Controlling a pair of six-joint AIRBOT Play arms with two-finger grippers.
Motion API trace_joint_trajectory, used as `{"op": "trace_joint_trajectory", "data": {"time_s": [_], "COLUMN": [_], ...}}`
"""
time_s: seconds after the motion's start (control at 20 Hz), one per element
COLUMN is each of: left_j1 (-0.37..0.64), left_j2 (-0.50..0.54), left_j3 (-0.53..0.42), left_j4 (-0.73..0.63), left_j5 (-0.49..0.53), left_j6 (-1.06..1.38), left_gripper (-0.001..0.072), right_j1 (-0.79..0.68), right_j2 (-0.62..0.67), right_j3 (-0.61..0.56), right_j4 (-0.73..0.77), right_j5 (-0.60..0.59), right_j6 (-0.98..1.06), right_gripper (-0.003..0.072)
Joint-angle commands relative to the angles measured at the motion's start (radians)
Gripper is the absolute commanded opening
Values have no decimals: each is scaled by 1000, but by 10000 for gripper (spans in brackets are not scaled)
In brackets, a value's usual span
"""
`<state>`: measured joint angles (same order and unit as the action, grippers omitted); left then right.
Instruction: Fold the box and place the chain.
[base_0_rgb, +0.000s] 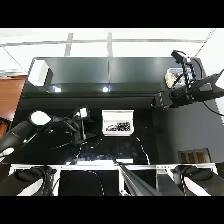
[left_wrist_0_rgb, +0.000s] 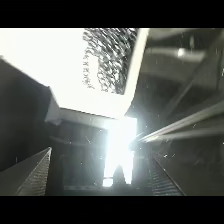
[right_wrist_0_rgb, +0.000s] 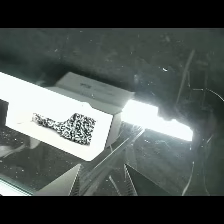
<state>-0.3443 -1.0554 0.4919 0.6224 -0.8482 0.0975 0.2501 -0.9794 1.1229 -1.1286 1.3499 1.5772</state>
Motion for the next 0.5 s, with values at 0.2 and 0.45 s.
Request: {"op": "trace_joint_trajectory", "data": {"time_s": [0.2, 0.45], "left_j1": [-4, -24], "left_j2": [-214, -274], "left_j3": [105, 143], "left_j4": [-117, -103], "left_j5": [-3, 15], "left_j6": [210, 203], "left_gripper": [717, 716], "right_j1": [-1, -1], "right_j2": [0, 0], "right_j3": [0, 0], "right_j4": [2, -12], "right_j5": [0, -23], "right_j6": [20, 19], "right_gripper": [332, 332]}}
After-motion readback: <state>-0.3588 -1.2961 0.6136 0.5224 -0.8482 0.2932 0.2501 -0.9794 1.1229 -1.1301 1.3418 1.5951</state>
